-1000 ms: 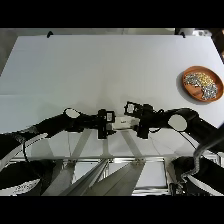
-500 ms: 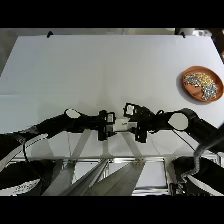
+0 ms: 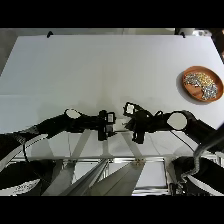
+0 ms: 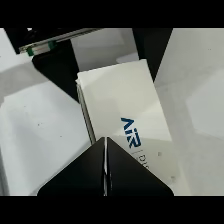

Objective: Fold the box and place the chain.

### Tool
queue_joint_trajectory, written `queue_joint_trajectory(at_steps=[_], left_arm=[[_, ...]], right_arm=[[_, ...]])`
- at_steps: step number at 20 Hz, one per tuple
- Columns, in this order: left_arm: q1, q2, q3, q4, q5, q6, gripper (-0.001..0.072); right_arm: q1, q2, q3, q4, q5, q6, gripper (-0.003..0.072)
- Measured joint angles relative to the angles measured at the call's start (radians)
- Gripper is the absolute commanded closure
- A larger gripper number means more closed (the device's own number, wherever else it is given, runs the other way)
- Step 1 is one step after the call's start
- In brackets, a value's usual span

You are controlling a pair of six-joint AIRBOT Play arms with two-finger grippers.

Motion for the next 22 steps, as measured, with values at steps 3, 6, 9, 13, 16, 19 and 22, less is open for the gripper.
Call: queue_joint_trajectory(at_steps=[3,6,9,13,16,19,22], left_arm=[[0.000,0.000,0.000,0.000,0.000,0.000,0.0573],[0.000,0.000,0.000,0.000,0.001,0.000,0.0573],[0.000,0.000,0.000,0.000,0.001,0.000,0.0573],[0.000,0.000,0.000,0.000,0.001,0.000,0.0573],[0.000,0.000,0.000,0.000,0.002,0.000,0.0573],[0.000,0.000,0.000,0.000,0.002,-0.001,0.0573],[0.000,0.000,0.000,-0.001,0.003,-0.002,0.0573]], right_arm=[[0.000,-0.002,-0.038,0.021,-0.042,-0.001,0.0677],[0.000,-0.002,-0.063,0.029,-0.059,-0.001,0.0678],[0.000,-0.002,-0.090,0.032,-0.081,-0.001,0.0678],[0.000,-0.002,-0.127,0.037,-0.106,0.000,0.0677],[0.000,-0.001,-0.138,0.050,-0.125,0.000,0.0676],[0.001,0.011,-0.130,0.055,-0.148,0.000,0.0675],[-0.001,0.051,-0.101,0.043,-0.187,0.003,0.0675]])
